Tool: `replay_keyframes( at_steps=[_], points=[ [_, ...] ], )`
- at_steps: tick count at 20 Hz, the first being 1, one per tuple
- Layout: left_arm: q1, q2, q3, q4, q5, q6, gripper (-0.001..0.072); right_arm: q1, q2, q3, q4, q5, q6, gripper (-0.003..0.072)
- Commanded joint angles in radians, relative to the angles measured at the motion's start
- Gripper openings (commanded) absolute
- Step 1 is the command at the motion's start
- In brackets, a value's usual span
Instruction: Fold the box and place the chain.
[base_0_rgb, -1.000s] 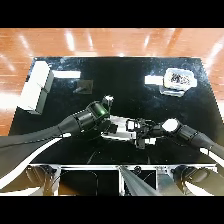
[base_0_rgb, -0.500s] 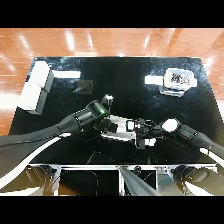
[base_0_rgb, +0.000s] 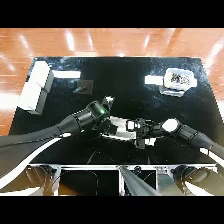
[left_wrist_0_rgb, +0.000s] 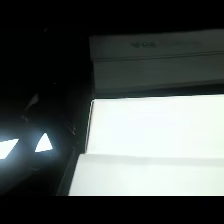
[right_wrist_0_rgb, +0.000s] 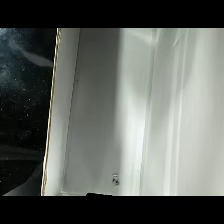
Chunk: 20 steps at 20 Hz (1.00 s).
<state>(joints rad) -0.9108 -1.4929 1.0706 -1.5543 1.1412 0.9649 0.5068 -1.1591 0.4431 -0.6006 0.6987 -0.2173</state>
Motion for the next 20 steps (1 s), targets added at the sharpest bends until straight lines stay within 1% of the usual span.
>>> replay_keyframes(
  at_steps=[1,2,3,5,6,10,11,12,16,20],
  points=[
    [0.0,0.0,0.001,0.002,-0.003,0.0,0.0402,0.0,0.001,0.0,0.0,0.001,0.0,0.0537],
    [0.001,0.0,0.0,0.001,-0.007,0.0,0.0401,0.0,0.001,0.0,0.0,0.001,0.0,0.0537],
    [0.001,0.0,0.0,0.001,-0.012,0.0,0.0377,0.0,0.001,0.0,0.0,0.001,0.0,0.0537],
    [0.001,0.0,0.0,0.0,-0.019,0.0,0.0087,0.0,0.001,0.0,0.0,0.001,0.0,0.0537],
    [0.001,0.0,0.001,-0.001,-0.019,0.002,0.0024,0.0,0.001,0.0,0.0,0.001,0.0,0.0537],
    [0.001,0.001,0.001,-0.006,-0.014,0.008,0.0021,0.0,0.002,0.001,0.007,0.01,0.011,0.0539],
    [0.002,0.002,0.001,-0.006,-0.006,0.008,0.0021,0.0,0.003,0.001,0.014,0.013,0.02,0.0582],
    [0.002,0.005,0.001,-0.006,0.004,0.008,0.0021,0.0,0.009,0.001,0.014,0.014,0.027,0.072],
    [0.035,0.028,0.0,-0.002,0.007,-0.001,0.0021,-0.001,0.068,0.001,-0.006,0.02,0.027,0.072],
    [0.086,0.049,-0.014,-0.002,0.01,-0.029,0.0021,-0.007,0.122,0.001,-0.146,0.058,0.124,0.072]
  ],
)
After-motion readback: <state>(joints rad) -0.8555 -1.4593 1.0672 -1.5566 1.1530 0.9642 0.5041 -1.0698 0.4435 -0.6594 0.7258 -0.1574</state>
